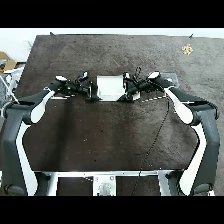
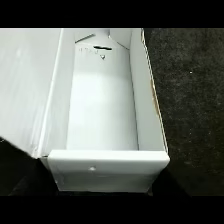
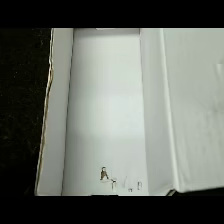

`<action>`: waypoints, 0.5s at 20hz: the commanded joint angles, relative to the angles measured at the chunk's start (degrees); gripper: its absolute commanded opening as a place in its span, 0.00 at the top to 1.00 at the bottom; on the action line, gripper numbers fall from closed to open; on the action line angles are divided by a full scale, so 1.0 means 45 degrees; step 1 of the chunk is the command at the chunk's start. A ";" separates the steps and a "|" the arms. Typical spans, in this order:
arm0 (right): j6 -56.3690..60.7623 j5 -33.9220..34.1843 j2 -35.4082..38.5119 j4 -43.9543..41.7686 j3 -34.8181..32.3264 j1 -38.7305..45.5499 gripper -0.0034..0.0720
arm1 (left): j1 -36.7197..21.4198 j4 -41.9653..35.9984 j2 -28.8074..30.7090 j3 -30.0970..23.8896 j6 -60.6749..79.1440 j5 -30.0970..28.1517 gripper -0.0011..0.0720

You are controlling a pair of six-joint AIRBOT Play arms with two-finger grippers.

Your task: Fold the box and place the chain.

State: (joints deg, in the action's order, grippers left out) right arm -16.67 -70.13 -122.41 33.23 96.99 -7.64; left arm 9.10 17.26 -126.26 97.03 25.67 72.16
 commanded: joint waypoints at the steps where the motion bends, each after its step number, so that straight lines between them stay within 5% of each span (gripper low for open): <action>1: -0.0005 0.0000 -0.0010 0.0000 -0.0005 -0.0005 0.53 | 0.0112 -0.0136 -0.0015 -0.0034 0.0311 -0.0228 0.00; 10: -0.0005 0.0000 -0.0010 0.0000 -0.0005 -0.0005 0.53 | 0.0466 -0.0010 -0.0015 -0.0034 0.0301 -0.0335 0.00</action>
State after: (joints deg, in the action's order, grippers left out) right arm -16.73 -70.08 -122.41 33.23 96.99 -7.64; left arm 10.83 16.80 -126.32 96.90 26.96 70.72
